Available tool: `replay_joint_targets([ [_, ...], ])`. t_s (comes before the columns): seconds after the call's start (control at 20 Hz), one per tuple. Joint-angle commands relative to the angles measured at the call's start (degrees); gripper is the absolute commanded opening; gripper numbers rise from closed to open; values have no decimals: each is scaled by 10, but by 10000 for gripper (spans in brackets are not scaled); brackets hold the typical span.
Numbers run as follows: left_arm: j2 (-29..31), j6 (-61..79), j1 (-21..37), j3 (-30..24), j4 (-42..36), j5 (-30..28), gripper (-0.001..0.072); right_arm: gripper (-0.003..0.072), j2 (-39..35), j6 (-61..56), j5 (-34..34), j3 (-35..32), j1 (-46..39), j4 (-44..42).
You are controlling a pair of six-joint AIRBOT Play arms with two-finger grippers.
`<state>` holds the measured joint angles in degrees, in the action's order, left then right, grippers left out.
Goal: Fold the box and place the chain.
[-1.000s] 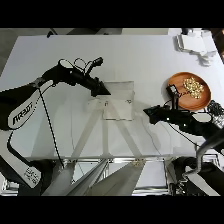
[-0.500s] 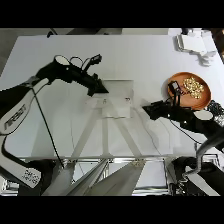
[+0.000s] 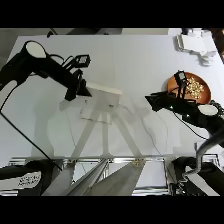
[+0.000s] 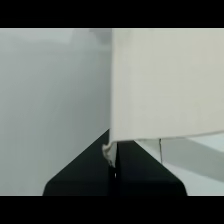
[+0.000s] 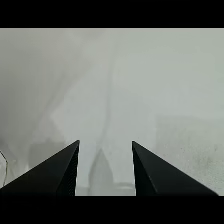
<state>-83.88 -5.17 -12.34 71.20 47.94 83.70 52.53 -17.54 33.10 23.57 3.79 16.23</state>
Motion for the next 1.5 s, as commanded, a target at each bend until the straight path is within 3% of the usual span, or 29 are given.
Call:
replay_joint_targets([
  [0.0, 31, 52, 1, -108, -59, -99, -1, 371, -1, 0, 5, 2, 1, 1],
  [0.2, 2, 196, 1, -202, -236, -223, 0, 370, -1, 0, 5, 2, 1, 0],
  [0.6, -93, 301, 1, -205, -257, -235, 6, 370, 0, 0, 5, 2, 1, 0],
  [1.05, -99, 309, 1, -205, -256, -231, 8, 371, 0, 0, 13, 2, 1, 0],
  [1.2, -99, 307, 1, -205, -256, -230, 8, 371, 0, 10, 44, 2, 1, 3],
  [1.3, -99, 307, 1, -205, -256, -231, 8, 379, 0, 96, 92, 3, 1, 11],
  [1.4, -99, 307, 1, -205, -256, -231, 8, 575, 0, 224, 143, 2, 1, 24],
  [1.45, -99, 307, 1, -205, -256, -231, 8, 629, 0, 298, 162, 2, 1, 35],
])
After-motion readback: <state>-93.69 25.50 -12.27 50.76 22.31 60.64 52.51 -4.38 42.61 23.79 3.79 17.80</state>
